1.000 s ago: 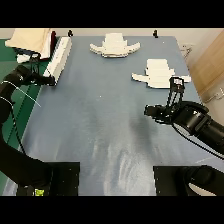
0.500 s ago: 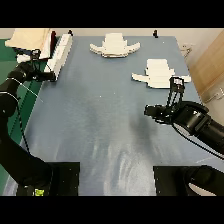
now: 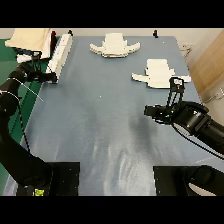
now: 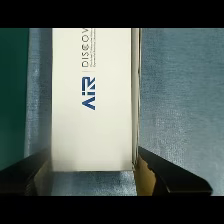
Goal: Fold the box.
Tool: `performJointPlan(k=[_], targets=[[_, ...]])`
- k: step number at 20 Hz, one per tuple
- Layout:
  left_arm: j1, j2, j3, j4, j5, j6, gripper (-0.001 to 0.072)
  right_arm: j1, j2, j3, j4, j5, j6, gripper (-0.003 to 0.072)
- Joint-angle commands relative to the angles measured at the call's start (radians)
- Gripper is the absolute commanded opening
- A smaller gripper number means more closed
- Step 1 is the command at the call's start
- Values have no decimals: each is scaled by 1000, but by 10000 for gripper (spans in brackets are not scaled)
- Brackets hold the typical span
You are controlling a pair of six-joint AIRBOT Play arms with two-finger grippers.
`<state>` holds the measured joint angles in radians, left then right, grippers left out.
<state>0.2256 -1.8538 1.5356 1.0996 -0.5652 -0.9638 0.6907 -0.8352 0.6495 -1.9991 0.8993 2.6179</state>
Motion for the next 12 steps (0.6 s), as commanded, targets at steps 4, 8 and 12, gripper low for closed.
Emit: performJointPlan(k=[4,8,12], targets=[[26,33,72,116,-270,1,720,1,-1,1,44,1,0,50],[32,102,195,240,-628,-27,720,-3,-6,2,99,0,-29,110],[31,219,233,246,-814,-84,80,-63,-84,85,248,1,-248,83]])
